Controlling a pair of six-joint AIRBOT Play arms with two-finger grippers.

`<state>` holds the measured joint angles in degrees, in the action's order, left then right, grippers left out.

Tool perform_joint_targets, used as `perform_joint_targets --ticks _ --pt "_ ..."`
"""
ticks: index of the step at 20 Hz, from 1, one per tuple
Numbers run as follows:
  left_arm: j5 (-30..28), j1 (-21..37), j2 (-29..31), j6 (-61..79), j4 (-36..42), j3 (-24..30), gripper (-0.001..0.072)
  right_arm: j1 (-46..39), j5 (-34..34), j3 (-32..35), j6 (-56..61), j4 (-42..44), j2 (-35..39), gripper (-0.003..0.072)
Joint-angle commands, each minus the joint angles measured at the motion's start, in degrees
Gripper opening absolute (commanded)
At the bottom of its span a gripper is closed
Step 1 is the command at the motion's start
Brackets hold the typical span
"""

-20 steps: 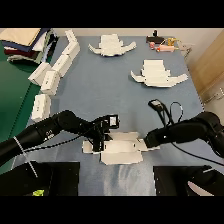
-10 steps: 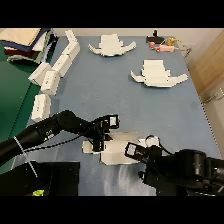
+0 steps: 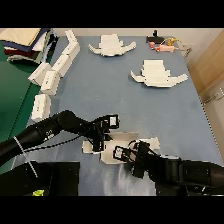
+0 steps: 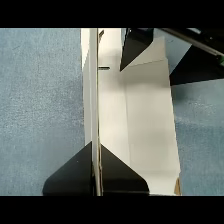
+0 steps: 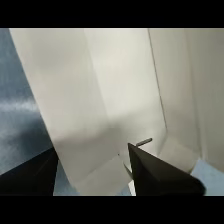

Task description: Fold the box.

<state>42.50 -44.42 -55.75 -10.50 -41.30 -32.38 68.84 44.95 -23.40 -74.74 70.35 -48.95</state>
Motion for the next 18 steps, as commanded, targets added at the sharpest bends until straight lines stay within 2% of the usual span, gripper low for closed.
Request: perform_joint_targets --ticks 1,5,10,14,15,18 --pt "0.0 0.0 0.0 0.0 0.0 0.0 0.0016 0.2 2.4 -2.4 7.0 -2.7 0.6 0.0637" --pt "0.0 0.0 0.0 0.0 0.0 0.0 0.0016 0.2 8.5 -3.5 14.9 -7.6 3.0 0.0637" --pt "0.0 0.0 0.0 0.0 0.0 0.0 0.0016 0.2 9.9 -4.8 21.9 -8.6 4.3 0.0647" --pt "0.0 0.0 0.0 0.0 0.0 0.0 0.0016 0.2 12.4 -5.6 22.0 -8.4 6.1 0.0669" --pt "0.0 0.0 0.0 0.0 0.0 0.0 0.0016 0.2 13.0 -5.6 21.8 -8.4 6.7 0.0714" --pt "0.0 0.0 0.0 0.0 0.0 0.0 0.0016 -0.7 12.9 -5.4 17.4 -8.4 8.1 0.0715"
